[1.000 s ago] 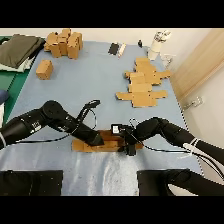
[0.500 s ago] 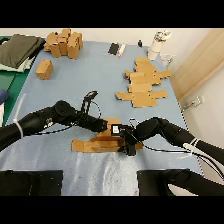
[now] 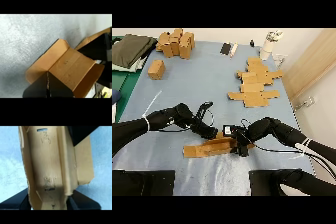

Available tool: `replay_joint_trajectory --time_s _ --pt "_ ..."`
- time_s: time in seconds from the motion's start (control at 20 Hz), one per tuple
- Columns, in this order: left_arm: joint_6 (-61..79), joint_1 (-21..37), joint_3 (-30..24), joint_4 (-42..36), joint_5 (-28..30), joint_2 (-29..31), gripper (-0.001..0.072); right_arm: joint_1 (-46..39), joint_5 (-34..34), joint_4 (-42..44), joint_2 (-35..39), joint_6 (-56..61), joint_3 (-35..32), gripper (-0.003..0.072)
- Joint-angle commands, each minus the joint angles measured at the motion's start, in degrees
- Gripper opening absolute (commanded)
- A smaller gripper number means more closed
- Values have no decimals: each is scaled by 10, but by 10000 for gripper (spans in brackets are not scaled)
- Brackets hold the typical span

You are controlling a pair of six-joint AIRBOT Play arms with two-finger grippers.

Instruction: Fold the box.

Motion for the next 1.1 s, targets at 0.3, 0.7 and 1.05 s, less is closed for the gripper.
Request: replay_joint_trajectory --time_s 0.3,0.7,1.05 --pt "254 -1 25 11 -24 136 8 0 3 0 0 0 0 521" --pt "477 53 -127 13 -13 302 57 0 3 0 0 0 0 521" --pt "548 24 -210 18 15 316 684 0 3 0 0 0 0 521"
